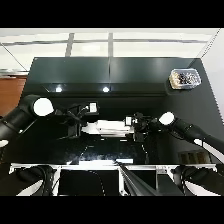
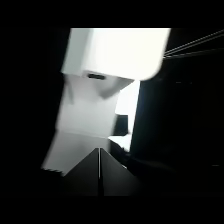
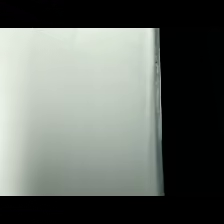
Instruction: Fold the box and place the chain.
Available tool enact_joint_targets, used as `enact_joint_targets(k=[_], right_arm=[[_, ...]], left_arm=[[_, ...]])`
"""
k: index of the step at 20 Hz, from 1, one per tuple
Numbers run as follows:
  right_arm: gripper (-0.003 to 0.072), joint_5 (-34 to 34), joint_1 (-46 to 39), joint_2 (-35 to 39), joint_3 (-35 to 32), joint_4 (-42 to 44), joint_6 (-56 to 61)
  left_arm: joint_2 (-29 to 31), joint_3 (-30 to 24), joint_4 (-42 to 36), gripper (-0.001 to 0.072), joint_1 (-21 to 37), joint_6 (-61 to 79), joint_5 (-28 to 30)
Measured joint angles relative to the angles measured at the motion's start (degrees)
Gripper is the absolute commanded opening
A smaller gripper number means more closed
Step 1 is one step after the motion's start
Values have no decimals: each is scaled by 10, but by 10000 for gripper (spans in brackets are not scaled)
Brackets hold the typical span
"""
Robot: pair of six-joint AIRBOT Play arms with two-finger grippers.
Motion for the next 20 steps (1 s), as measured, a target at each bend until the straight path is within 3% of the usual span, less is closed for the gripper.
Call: enact_joint_targets(k=[4,7,10,14,20], right_arm=[[465,0,0,0,0,0,0],[465,0,0,0,0,0,0],[465,0,0,0,0,0,0],[464,0,0,0,0,0,0],[465,0,0,0,0,0,0]], left_arm=[[19,-70,-132,25,-2,-67,-7],[23,-135,-273,27,-5,-34,80],[19,-167,-403,28,-6,36,197],[7,-168,-516,28,-6,127,306],[-69,-122,-562,26,-6,185,353]])
